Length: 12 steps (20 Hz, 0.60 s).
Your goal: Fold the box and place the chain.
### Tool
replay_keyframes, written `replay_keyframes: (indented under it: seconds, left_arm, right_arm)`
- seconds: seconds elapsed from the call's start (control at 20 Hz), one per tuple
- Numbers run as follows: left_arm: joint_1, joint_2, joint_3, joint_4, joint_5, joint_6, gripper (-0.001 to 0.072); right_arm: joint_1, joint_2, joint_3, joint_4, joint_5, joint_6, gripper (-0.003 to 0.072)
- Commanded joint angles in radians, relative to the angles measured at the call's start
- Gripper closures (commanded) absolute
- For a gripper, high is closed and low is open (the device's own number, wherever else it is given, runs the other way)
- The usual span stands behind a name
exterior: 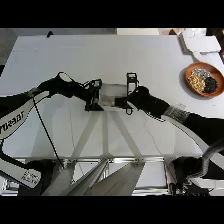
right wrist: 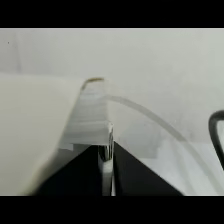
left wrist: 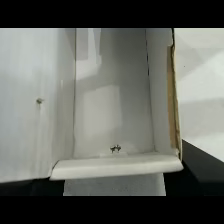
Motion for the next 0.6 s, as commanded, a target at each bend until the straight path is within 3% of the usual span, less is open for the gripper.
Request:
replay_keyframes:
  seconds: [0.0,0.05,0.35,0.55]
  left_arm:
    - [0.0,0.0,0.0,0.0,0.001,-0.003,0.0435]
    - [0.0,0.0,0.0,0.0,0.001,-0.003,0.0435]
    - [0.0,0.0,0.0,0.0,0.001,-0.003,0.0435]
    - [0.0,0.0,0.0,0.0,0.001,-0.003,0.0435]
  right_arm:
    - [0.0,0.01,0.001,0.001,-0.003,0.006,0.0254]
    - [0.0,0.019,0.001,0.002,-0.003,0.006,0.0193]
    - [-0.015,0.208,0.001,0.007,0.074,-0.029,0.0193]
    - [-0.112,0.396,0.001,0.0,0.138,-0.066,0.0194]
